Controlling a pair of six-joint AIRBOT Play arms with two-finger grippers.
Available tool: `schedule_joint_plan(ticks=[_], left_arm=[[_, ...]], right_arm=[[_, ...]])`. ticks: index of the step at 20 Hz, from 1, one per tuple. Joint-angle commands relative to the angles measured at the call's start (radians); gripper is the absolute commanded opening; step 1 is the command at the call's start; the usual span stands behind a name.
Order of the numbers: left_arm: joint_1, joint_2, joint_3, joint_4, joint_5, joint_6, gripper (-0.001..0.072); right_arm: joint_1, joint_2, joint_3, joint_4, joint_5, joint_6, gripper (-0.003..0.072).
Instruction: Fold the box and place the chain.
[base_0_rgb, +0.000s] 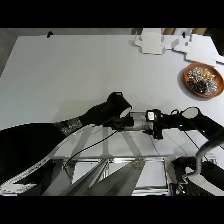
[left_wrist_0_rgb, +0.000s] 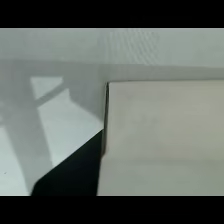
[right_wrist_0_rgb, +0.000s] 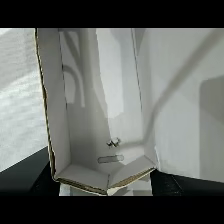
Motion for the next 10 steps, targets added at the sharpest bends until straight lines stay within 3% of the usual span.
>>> schedule_joint_plan(ticks=[1,8,9,10], left_arm=[[0.009,0.003,0.004,0.005,-0.019,0.003,0.0211],[0.038,0.002,0.024,-0.003,-0.056,0.03,0.0199],[0.038,0.002,0.024,-0.003,-0.054,0.028,0.0182],[0.038,0.002,0.024,-0.003,-0.05,0.029,0.0073]], right_arm=[[0.0,0.001,0.0,0.0,0.0,0.0,0.0397],[0.0,0.001,0.0,0.0,0.0,0.0,0.0397],[0.0,0.001,0.0,0.0,0.0,0.0,0.0397],[0.0,0.001,0.0,0.0,0.0,0.0,0.0397]])
